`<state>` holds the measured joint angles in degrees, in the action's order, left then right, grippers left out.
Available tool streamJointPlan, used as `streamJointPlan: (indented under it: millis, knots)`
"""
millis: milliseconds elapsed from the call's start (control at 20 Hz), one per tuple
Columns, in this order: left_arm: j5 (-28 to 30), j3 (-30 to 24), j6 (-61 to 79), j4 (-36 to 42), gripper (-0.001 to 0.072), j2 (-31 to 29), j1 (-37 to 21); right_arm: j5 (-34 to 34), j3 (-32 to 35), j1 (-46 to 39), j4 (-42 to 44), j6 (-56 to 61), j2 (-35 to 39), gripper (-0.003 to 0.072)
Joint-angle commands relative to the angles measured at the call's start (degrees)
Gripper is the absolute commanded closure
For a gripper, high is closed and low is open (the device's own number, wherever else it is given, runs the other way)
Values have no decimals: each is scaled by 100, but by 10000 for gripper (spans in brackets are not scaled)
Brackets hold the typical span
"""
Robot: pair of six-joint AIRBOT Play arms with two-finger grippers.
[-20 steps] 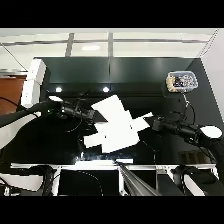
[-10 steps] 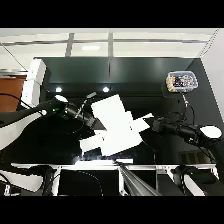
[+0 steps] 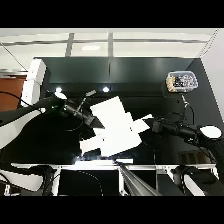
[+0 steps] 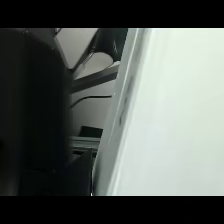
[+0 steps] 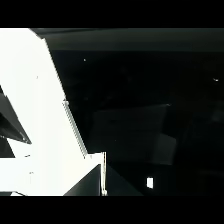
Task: Fold the box and place the chain.
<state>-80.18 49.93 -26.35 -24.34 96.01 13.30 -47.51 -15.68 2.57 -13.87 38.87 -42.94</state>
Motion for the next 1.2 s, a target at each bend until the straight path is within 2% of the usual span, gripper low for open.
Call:
streamJointPlan:
  millis: [0,100,150,200,250,350,450,550,650,750,850,1000,1150]
  knots:
    - [-57,13,4,-4,604,4,-79,-44,-2,4,-13,55,2,678]
    - [-155,13,72,-11,679,4,-66,-48,-2,4,-13,57,4,669]
    - [-151,13,74,-17,679,4,-66,-50,-2,4,-13,55,4,554]
    - [-142,13,87,-17,680,2,-68,-20,-4,-9,-13,70,4,141]
    - [-138,15,87,-24,681,-2,-68,-46,-59,-76,-39,87,4,-12]
    - [-120,63,90,-50,682,-39,-68,-299,-525,-459,-621,166,4,-12]
    - [-11,149,267,-96,685,-188,-42,-741,-1377,-992,-1554,284,4,-11]
    - [363,208,446,-269,685,-546,83,-1355,-2282,-1292,-2695,144,4,-11]
    - [949,199,728,-708,686,-1115,411,-1475,-2857,-1152,-3921,-48,2,-11]
    - [1919,138,1038,-1342,686,-1703,977,-1335,-2892,-942,-4111,-540,-22,-11]
    - [2887,-17,1648,-1832,683,-2033,1582,-1320,-2806,-662,-4127,-1163,-125,-6]
    - [3285,-90,2511,-2092,681,-1939,2090,-1102,-2490,-247,-4127,-1563,-273,-6]
    - [3630,-92,2461,-2083,681,-1768,2122,-986,-2164,17,-4124,-2083,-323,-6]
